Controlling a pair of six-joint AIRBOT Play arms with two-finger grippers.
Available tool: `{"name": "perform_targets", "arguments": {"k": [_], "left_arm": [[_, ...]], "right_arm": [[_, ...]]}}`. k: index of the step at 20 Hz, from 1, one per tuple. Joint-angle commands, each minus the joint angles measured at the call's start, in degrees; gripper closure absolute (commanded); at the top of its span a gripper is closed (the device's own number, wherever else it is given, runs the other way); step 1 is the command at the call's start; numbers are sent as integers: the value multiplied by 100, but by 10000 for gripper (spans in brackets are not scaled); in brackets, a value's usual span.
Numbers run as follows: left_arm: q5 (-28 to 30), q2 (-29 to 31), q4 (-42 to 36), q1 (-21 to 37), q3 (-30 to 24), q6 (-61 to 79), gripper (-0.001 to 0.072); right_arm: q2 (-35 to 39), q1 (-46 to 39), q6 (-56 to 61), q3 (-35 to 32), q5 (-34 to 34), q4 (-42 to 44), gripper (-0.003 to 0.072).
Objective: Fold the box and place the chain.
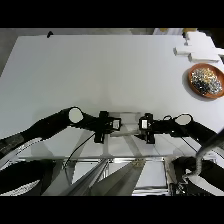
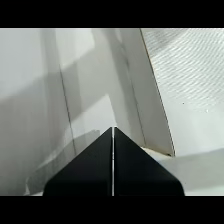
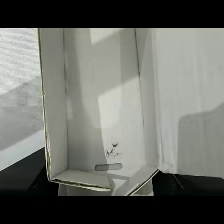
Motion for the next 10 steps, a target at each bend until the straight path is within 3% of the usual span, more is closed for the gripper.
{"name": "perform_targets", "arguments": {"k": [1, 6, 10], "left_arm": [[-428, 636, 820, 240, 7, -1572, 707], [-953, 1917, 2562, 876, 7, -5069, 707], [-1279, 2026, 2940, 1521, -7, -7517, 701]], "right_arm": [[4, -2, 31, 0, 2, -7, 391], [4, -2, 31, 0, 2, -7, 391], [4, -2, 31, 0, 2, -7, 391]]}}
